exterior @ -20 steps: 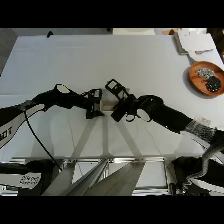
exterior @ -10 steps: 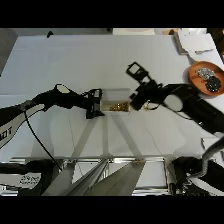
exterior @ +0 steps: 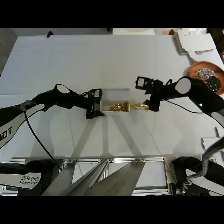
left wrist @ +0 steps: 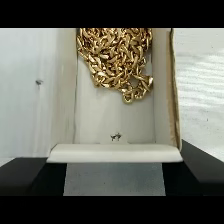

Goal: Fold the box and place the chain.

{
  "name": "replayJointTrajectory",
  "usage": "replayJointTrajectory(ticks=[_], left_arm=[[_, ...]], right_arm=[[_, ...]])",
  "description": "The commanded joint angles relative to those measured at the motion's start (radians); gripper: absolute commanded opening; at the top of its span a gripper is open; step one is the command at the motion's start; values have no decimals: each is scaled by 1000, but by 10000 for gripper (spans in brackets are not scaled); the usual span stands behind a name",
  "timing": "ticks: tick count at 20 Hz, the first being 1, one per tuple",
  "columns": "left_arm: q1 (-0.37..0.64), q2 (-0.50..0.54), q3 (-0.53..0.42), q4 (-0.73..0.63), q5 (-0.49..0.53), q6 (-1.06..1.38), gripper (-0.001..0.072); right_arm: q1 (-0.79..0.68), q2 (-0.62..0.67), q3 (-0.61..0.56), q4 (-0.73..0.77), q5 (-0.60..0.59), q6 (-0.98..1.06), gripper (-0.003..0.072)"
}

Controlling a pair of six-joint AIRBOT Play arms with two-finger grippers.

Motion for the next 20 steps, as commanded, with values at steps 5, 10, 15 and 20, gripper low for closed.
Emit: replayJointTrajectory(ticks=[5,10,15,20], left_arm=[[1,0,0,0,0,0,212],[1,0,0,0,0,0,212],[1,0,0,0,0,0,212],[1,0,0,0,0,0,212]], right_arm=[[36,-142,0,27,-35,-108,589],[50,-179,0,32,-71,-108,587],[50,-217,0,55,-84,-48,571],[50,-214,0,65,-78,9,9]])
